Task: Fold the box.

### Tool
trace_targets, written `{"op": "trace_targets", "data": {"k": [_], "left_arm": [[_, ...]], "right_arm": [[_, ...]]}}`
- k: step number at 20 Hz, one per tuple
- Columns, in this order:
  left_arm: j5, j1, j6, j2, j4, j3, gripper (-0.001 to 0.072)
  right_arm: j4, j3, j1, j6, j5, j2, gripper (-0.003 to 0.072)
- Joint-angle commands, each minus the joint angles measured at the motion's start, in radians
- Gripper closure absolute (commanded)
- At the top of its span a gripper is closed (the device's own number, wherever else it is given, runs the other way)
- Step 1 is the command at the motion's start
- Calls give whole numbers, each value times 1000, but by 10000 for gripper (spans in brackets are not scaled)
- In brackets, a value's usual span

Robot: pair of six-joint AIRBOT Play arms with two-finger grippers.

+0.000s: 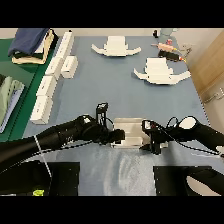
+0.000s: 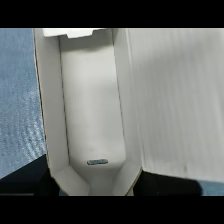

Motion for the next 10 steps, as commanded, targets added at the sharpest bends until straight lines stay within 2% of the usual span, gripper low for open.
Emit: {"op": "trace_targets", "data": {"k": [1,5,10], "left_arm": [[-43,-16,-54,-37,40,44,287],[-137,-16,-152,-39,133,74,287],[-150,-51,-217,-62,173,88,287]], "right_arm": [[0,1,0,0,0,-1,168],[0,1,0,0,0,-1,168],[0,1,0,0,0,-1,168]]}}
